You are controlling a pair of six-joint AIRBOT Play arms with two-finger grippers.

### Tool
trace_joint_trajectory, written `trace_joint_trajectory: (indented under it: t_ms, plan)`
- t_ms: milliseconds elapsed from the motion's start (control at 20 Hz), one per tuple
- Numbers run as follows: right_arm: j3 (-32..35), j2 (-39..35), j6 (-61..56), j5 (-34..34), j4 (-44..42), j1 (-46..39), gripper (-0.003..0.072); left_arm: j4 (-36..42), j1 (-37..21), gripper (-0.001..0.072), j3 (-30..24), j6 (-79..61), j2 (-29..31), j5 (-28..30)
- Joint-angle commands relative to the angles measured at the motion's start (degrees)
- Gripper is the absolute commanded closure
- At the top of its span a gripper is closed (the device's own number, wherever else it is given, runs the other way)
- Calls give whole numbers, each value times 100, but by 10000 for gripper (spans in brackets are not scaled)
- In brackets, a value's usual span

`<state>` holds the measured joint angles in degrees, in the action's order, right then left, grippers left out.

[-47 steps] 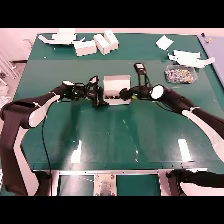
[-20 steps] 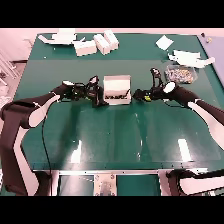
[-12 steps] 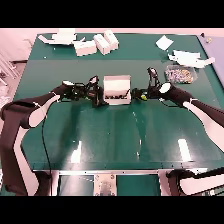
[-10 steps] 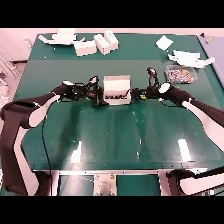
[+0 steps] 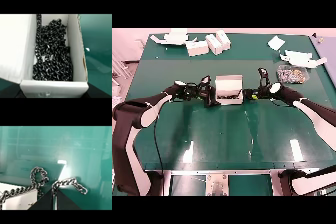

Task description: Fold the box and place the chain.

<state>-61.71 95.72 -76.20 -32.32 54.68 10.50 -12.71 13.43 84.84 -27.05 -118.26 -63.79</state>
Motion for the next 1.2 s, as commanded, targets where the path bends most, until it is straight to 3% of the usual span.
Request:
trace_joint_trajectory:
  t_ms: [0, 300, 750, 1150]
  plan:
    - [-87, 2, 11, 13, 173, 0, 679, -11, -2, 230, 2, 2, 2, 9]
    - [-531, -431, 11, -33, 175, 9, 680, -11, -2, 230, 2, 2, 2, 11]
    - [-612, -2052, 35, -74, 448, 61, 680, -11, -2, 230, 2, 0, 2, 35]
    - [-619, -3040, 186, -74, 442, 822, 680, -13, -2, 231, 2, 2, 2, 140]
